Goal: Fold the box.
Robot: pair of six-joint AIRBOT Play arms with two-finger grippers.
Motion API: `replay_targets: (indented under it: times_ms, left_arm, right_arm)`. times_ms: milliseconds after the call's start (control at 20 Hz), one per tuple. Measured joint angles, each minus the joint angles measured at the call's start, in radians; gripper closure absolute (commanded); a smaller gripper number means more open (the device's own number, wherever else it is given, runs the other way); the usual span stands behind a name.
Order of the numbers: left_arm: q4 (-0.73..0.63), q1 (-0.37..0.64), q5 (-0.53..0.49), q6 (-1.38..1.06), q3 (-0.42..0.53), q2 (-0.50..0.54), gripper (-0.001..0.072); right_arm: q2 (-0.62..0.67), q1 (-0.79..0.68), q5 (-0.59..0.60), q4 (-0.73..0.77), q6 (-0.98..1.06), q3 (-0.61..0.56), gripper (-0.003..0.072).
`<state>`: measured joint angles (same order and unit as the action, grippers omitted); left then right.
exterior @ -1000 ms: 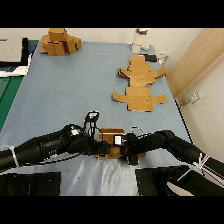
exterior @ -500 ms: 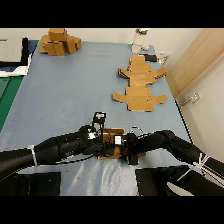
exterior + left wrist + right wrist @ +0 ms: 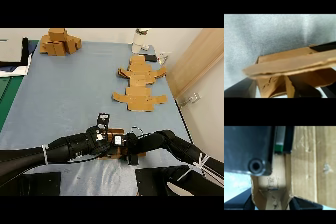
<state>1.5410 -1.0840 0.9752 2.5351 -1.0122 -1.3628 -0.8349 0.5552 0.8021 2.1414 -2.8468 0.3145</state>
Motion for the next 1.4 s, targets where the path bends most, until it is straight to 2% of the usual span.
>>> replay_targets:
  times_ms: [50, 100, 150, 400, 450, 550, 600, 1400]
  left_arm:
    - [0.005, 0.0, 0.015, 0.001, 0.0, -0.001, 0.0612]
    - [0.01, 0.0, 0.018, 0.001, 0.0, -0.002, 0.0613]
    - [0.01, 0.0, 0.017, 0.001, -0.001, -0.002, 0.0701]
    - [-0.001, -0.001, 0.01, 0.005, -0.002, -0.002, 0.0694]
    - [-0.005, -0.001, 0.007, 0.004, -0.002, -0.002, 0.0675]
    - [-0.022, -0.001, -0.016, -0.003, -0.002, -0.002, 0.0144]
    - [-0.039, -0.002, -0.043, -0.003, -0.003, -0.002, 0.0135]
    - [-0.058, 0.053, 0.04, -0.034, -0.003, 0.008, 0.0136]
  right_arm:
    - [0.0, 0.0, 0.0, 0.0, 0.0, 0.0, 0.0183]
    - [0.001, 0.0, 0.001, -0.001, 0.003, 0.0, 0.0183]
    - [0.001, -0.001, 0.001, -0.002, 0.003, 0.0, 0.0183]
    - [0.001, -0.001, 0.002, -0.002, 0.002, 0.0, 0.0183]
    - [0.002, -0.001, 0.003, -0.002, 0.002, 0.0, 0.0183]
    - [0.002, 0.0, 0.003, -0.002, -0.001, 0.0, 0.0183]
    - [0.002, 0.0, 0.002, -0.002, -0.003, 0.0, 0.0183]
    - [0.0, 0.0, -0.001, 0.001, 0.0, 0.0, 0.0183]
